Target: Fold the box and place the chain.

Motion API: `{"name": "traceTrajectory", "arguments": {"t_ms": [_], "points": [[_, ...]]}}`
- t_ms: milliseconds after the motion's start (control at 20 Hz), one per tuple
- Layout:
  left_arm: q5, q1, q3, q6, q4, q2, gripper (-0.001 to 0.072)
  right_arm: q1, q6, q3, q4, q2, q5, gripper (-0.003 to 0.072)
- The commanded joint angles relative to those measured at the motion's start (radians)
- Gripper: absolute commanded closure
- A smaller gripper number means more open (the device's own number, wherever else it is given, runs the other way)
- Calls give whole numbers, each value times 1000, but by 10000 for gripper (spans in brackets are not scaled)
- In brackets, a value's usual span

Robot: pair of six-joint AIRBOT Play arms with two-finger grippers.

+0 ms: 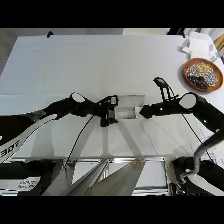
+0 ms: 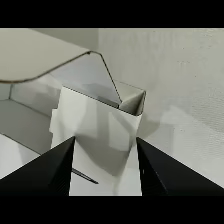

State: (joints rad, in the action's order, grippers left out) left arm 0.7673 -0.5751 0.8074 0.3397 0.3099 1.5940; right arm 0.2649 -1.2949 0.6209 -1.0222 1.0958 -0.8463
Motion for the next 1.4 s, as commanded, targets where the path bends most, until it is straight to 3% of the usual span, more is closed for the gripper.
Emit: {"name": "traceTrajectory", "arguments": {"t_ms": [0, 250, 350, 600, 850, 1100, 1350], "points": [[0, 0, -1, 0, 0, -1, 624, 76, -188, 48, -163, 35, 2, 245], [0, 0, -1, 0, 0, -1, 624, 151, -319, 117, -220, 112, -30, 230], [0, 0, -1, 0, 0, -1, 624, 181, -386, 121, -268, 128, -30, 108], [0, 0, -1, 0, 0, -1, 624, 252, -520, 178, -432, 197, -105, 106], [0, 0, -1, 0, 0, -1, 624, 286, -584, 276, -470, 262, -148, 110], [0, 0, -1, 0, 0, -1, 624, 286, -621, 283, -498, 270, -169, 169], [0, 0, -1, 0, 0, -1, 624, 307, -698, 283, -515, 284, -172, 303]]}}
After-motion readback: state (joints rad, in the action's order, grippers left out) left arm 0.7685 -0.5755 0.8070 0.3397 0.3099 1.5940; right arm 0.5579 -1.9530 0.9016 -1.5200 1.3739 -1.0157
